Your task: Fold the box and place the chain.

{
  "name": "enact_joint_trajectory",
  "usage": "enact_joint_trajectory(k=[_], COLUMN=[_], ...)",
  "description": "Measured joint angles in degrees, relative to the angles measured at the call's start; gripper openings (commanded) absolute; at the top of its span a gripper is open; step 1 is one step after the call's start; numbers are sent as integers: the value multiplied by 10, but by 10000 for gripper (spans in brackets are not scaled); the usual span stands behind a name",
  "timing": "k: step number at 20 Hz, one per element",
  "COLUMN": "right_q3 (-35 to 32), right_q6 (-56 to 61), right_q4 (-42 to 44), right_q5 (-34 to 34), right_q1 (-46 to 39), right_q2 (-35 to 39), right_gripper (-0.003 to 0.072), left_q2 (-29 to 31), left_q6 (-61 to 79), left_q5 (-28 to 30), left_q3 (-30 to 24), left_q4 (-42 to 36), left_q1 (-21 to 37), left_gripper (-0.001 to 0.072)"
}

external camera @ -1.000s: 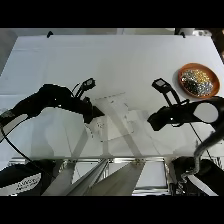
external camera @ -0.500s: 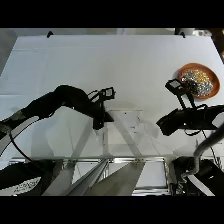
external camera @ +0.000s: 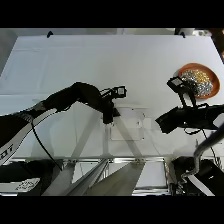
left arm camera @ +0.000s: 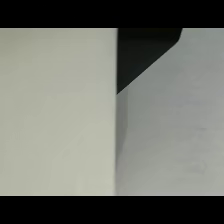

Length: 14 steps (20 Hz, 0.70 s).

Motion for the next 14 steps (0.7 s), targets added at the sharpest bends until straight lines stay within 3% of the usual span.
enact_joint_trajectory(k=[6, 14], right_q3=[0, 0], right_q6=[0, 0], right_q4=[2, 2], right_q5=[-28, -55], right_q1=[0, 0], right_q2=[0, 0], right_gripper=[338, 338], left_q2=[-12, -24], left_q6=[0, -1], left_q5=[-42, -47], left_q3=[3, 3], left_q4=[11, -13], left_q1=[-6, -1], left_gripper=[8, 7])
